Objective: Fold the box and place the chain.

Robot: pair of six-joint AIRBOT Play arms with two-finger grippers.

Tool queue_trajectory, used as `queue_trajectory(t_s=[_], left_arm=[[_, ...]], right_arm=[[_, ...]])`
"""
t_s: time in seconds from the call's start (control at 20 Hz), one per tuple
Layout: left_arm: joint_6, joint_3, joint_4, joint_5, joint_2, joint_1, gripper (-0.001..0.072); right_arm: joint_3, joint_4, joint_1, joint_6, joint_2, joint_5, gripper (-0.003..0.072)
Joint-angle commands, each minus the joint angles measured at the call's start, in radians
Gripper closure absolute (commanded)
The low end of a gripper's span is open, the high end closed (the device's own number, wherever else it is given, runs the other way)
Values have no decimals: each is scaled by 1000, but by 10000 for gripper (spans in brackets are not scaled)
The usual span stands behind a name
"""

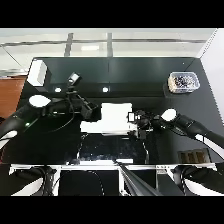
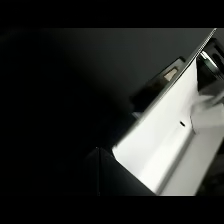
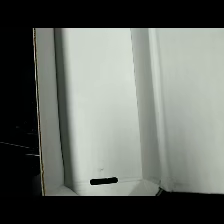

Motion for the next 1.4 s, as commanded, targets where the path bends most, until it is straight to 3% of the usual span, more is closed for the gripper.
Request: queue_trajectory(t_s=[0.0,0.1,0.15,0.2,0.25,0.4,0.6,0.8,0.95,1.1,1.35], left_arm=[[156,-92,-20,-101,97,56,685],[388,-136,15,-154,81,48,684],[502,-145,58,-166,72,39,635],[594,-150,103,-145,65,27,359],[645,-151,139,-103,58,11,-11],[667,-126,260,-5,26,-42,-2],[672,-76,250,-21,-74,-84,8],[672,-74,210,-45,-104,-118,40],[672,-74,209,-54,-104,-124,208],[669,-74,148,-54,-105,-124,481],[669,-74,16,-38,-134,-142,493]], right_arm=[[0,0,0,0,0,0,563],[0,0,0,0,0,0,563],[0,0,0,0,0,0,563],[0,0,0,0,0,0,563],[0,0,0,0,0,0,563],[0,0,0,0,0,0,563],[0,-1,0,0,0,0,563],[0,0,0,0,0,0,563],[0,0,0,0,0,0,563],[0,0,0,0,0,0,563],[0,0,0,0,0,0,563]])
